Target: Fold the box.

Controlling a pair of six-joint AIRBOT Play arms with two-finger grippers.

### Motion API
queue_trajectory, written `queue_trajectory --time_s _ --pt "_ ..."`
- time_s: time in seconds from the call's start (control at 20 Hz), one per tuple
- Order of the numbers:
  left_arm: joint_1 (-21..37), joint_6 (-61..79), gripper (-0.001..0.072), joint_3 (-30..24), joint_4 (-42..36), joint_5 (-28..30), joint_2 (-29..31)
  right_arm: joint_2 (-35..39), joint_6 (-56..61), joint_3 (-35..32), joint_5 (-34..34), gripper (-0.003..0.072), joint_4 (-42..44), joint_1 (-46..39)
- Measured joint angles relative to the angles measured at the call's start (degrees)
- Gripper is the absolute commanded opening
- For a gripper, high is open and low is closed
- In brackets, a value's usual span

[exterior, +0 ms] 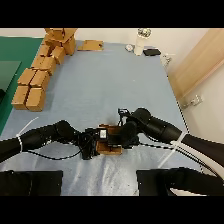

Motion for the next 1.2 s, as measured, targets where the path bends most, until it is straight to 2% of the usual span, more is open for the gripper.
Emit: queue_trajectory --time_s 0.15,0.2,0.25,0.35,0.5,0.55,0.6,0.65,1.2 --pt "-0.02 -0.15 0.0498 0.0 -0.13 0.04 0.0 -3.45 4.31 2.43 -3.52 0.0366 -0.46 1.49" --pt "-0.02 -0.15 0.0499 0.0 -0.15 0.07 0.0 -4.39 5.44 2.91 -4.15 0.0318 -0.52 1.75" --pt "-0.02 -0.15 0.0499 0.0 -0.15 0.07 0.0 -5.11 6.34 3.21 -4.63 0.0196 -0.74 1.92" --pt "-0.02 -0.11 0.0499 0.0 -0.07 0.09 0.0 -6.05 7.69 3.61 -6.51 0.0002 -1.62 2.16" --pt "-0.02 0.0 0.0499 -0.02 0.02 0.07 0.02 -6.71 8.57 3.93 -7.13 0.0004 -2.05 2.62" --pt "-0.02 0.0 0.0499 0.0 0.02 0.04 0.02 -6.82 8.74 4.0 -7.15 0.0072 -2.12 2.78" --pt "-0.02 -0.02 0.0499 0.0 0.0 0.04 0.02 -6.86 9.03 4.02 -6.91 0.0231 -2.19 2.93" --pt "-0.02 -0.09 0.0498 0.0 -0.02 0.07 0.02 -6.97 9.07 4.02 -5.84 0.031 -1.86 3.08" --pt "0.0 -0.17 0.0498 -0.02 -0.2 0.11 0.02 -6.01 9.66 6.14 -9.62 0.0311 -3.56 3.26"
